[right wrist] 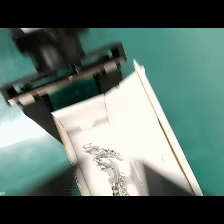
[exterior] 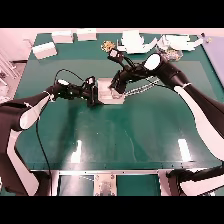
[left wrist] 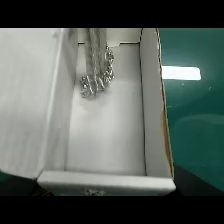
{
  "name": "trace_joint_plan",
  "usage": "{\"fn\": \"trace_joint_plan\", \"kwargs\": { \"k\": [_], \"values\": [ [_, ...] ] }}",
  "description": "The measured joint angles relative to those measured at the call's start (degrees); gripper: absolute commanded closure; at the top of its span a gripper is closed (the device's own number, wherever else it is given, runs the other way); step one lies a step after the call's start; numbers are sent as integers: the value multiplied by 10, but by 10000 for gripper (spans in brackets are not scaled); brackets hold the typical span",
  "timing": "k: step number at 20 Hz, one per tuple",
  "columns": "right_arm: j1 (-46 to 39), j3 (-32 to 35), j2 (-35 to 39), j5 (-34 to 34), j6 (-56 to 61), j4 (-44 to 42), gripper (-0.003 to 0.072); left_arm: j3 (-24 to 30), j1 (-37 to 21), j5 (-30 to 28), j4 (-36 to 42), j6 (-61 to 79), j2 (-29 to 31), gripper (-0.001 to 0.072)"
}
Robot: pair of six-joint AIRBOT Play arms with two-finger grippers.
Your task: Fold the box and place the chain.
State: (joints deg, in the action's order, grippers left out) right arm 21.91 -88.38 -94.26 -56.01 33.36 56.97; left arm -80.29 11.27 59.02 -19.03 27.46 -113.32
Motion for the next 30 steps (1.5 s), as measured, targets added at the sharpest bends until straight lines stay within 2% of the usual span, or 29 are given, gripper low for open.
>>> {"fn": "trace_joint_plan", "kwargs": {
  "k": [7, 13, 20, 27, 29, 30],
  "values": [
    [-79, 0, 13, -17, -21, 15, 90, 0, 0, 0, 0, 0, 0, 196],
    [-164, 32, -8, -43, -152, 18, 90, 0, 0, 0, 0, 0, 0, 196],
    [-160, 43, -95, -40, -326, -34, 90, 0, 0, 0, 0, 0, 0, 197],
    [-141, 42, -130, -20, -404, -81, 92, 0, 0, 0, 0, 0, 0, 196],
    [-140, 41, -133, -15, -415, -93, 115, 0, 0, 0, 0, 0, 0, 196],
    [-139, 40, -135, -12, -418, -97, 206, 0, 0, 0, 0, 0, 0, 196]
  ]
}}
